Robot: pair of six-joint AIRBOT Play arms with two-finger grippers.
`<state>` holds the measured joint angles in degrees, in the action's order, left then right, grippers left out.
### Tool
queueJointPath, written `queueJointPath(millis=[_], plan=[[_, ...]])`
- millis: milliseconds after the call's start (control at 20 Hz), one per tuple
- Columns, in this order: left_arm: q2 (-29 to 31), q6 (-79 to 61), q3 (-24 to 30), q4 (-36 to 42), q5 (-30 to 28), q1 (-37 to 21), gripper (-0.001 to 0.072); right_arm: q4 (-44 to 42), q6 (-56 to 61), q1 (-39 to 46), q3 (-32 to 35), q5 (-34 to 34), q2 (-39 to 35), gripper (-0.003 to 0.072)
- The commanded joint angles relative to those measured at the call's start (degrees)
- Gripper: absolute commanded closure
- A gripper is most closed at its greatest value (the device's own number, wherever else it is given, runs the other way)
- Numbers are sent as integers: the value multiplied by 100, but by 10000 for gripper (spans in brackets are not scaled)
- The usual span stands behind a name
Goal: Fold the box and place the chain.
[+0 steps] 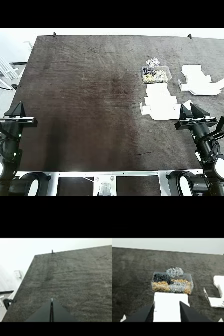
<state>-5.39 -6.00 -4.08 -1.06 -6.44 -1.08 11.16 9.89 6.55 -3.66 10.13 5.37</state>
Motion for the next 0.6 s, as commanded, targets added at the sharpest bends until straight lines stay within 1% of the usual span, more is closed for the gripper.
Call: queueJointPath(millis=[0, 50, 100, 150, 250, 300, 350, 400, 450, 500, 550], plan=[[4, -2, 2, 0, 0, 0, 687, -2, 0, -4, 0, 2, -2, 300], [4, -2, 2, 0, 0, 0, 687, -7, 4, -4, 0, 2, -2, 298], [4, -2, 2, 0, 0, 0, 687, -20, 186, -4, 0, 31, -2, 240], [4, -2, 2, 0, 0, 0, 687, -9, 131, -4, -46, 15, -2, 186], [4, -2, 2, 0, 0, 0, 687, 0, 39, 0, -306, -177, 39, 213], [4, -2, 2, 0, 2, 0, 687, 2, 37, 2, -540, -479, 181, 242], [4, -2, 2, 0, 0, 0, 687, 4, 33, 15, -831, -839, 496, 241], [4, -2, 2, 0, 2, 0, 687, 7, -9, 96, -1141, -1008, 935, 246], [4, -2, 2, 0, 0, 0, 687, -17, 50, 295, -1499, -1021, 1543, 272], [4, -2, 2, 0, 0, 0, 687, -17, 170, 538, -1832, -863, 2162, 269], [4, -2, 2, 0, 0, 0, 687, -13, 177, 857, -2173, -455, 2802, 266]])
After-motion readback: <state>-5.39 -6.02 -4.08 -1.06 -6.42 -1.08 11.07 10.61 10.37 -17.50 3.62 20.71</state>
